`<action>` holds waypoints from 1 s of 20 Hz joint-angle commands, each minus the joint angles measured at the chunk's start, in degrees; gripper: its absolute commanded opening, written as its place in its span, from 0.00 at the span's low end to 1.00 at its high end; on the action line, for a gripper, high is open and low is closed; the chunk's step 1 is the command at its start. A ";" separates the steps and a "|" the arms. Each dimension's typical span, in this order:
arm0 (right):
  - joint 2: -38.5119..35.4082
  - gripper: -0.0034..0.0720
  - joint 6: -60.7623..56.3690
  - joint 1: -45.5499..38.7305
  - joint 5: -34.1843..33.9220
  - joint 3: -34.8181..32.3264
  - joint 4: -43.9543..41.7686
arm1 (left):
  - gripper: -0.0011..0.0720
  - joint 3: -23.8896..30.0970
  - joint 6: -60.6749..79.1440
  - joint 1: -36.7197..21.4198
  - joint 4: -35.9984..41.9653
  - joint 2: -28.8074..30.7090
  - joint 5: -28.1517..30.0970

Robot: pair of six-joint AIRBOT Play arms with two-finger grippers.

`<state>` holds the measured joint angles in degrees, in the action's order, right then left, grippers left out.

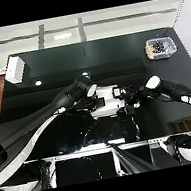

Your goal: Fold the box and place the chain.

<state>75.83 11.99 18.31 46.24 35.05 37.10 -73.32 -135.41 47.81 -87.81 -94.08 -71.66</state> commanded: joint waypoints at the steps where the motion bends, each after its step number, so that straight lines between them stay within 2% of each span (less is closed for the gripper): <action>1: 0.02 0.07 0.02 0.00 0.00 -0.04 -0.04 | 0.05 0.00 0.20 0.00 -0.02 -0.04 -0.94; 4: 0.02 0.07 -0.04 0.02 0.44 -0.04 -0.42 | 0.05 0.00 0.17 0.00 0.02 -0.04 -1.05; 5: -0.02 0.24 -0.42 0.02 0.46 0.00 -0.46 | 0.05 0.00 0.17 0.00 0.00 -0.04 -1.05; 6: -0.42 0.84 -3.26 0.00 0.79 0.26 -0.35 | 0.05 0.00 0.17 0.00 0.00 -0.04 -1.05; 7: -1.25 0.99 -6.21 -0.04 1.68 0.72 0.33 | 0.05 -0.02 0.17 0.00 -0.02 -0.04 -1.05; 12: -8.92 0.98 -12.04 -1.99 6.58 1.44 13.11 | 0.05 -0.02 0.17 0.00 0.02 -0.02 -0.98; 15: -9.31 0.98 -11.43 -2.23 7.26 1.38 13.66 | 0.05 -0.02 0.17 0.00 0.00 -0.04 -0.61; 16: -9.27 0.88 -10.54 -1.68 5.97 1.36 12.79 | 0.05 -0.02 0.17 0.00 0.02 -0.02 -0.57; 17: -9.18 0.64 -8.94 -1.20 5.53 1.36 11.47 | 0.05 -0.02 0.17 0.00 0.00 -0.02 -0.61; 18: -8.96 0.49 -6.25 -0.55 5.07 1.36 9.68 | 0.05 -0.02 0.17 0.00 0.02 -0.04 -0.59; 20: -7.78 0.30 -4.66 0.90 3.17 1.36 6.16 | 0.05 -0.02 0.17 0.00 0.02 -0.04 -0.61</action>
<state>67.37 4.23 17.78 51.44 36.38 46.92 -73.34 -135.17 47.79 -87.85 -94.11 -72.55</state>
